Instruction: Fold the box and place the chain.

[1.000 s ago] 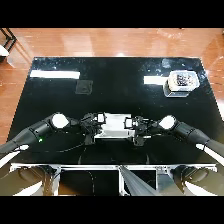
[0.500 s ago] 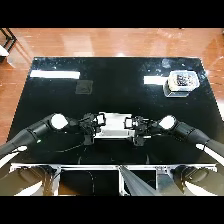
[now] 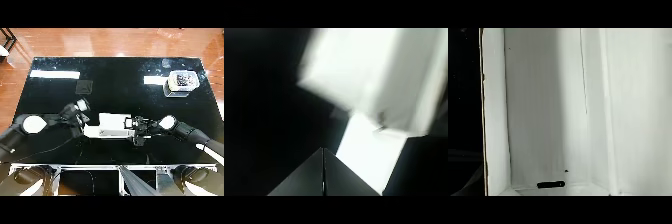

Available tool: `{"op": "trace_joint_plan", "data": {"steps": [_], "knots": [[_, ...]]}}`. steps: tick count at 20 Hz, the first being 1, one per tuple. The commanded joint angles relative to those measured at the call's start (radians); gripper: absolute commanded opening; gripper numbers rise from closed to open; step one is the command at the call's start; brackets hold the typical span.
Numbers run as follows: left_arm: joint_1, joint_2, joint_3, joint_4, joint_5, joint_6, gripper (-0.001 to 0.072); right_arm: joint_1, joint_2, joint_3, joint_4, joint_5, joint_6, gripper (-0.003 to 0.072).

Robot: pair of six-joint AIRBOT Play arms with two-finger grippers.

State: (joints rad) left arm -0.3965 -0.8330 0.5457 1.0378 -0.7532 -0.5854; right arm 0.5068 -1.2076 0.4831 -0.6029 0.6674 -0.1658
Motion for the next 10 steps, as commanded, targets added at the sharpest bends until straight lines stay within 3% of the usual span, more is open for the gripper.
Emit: {"op": "trace_joint_plan", "data": {"steps": [1,3,4,7,10], "knots": [[0.198,0.041,-0.002,0.067,-0.177,-0.520,0.0017,0.000,0.000,0.000,0.000,0.000,0.000,0.0537],[0.337,-0.004,-0.009,0.075,-0.323,-0.708,0.0018,0.000,0.000,0.000,0.000,-0.001,0.000,0.0537],[0.386,-0.027,-0.017,0.066,-0.351,-0.734,0.0017,0.000,0.000,0.000,0.000,-0.002,0.000,0.0537],[0.462,-0.106,-0.062,-0.091,-0.305,-0.754,0.0017,0.000,0.000,0.000,0.000,-0.002,0.000,0.0537],[0.432,-0.244,-0.077,-0.200,-0.314,-0.742,0.0015,0.000,0.000,0.000,0.000,-0.002,0.000,0.0537]]}}
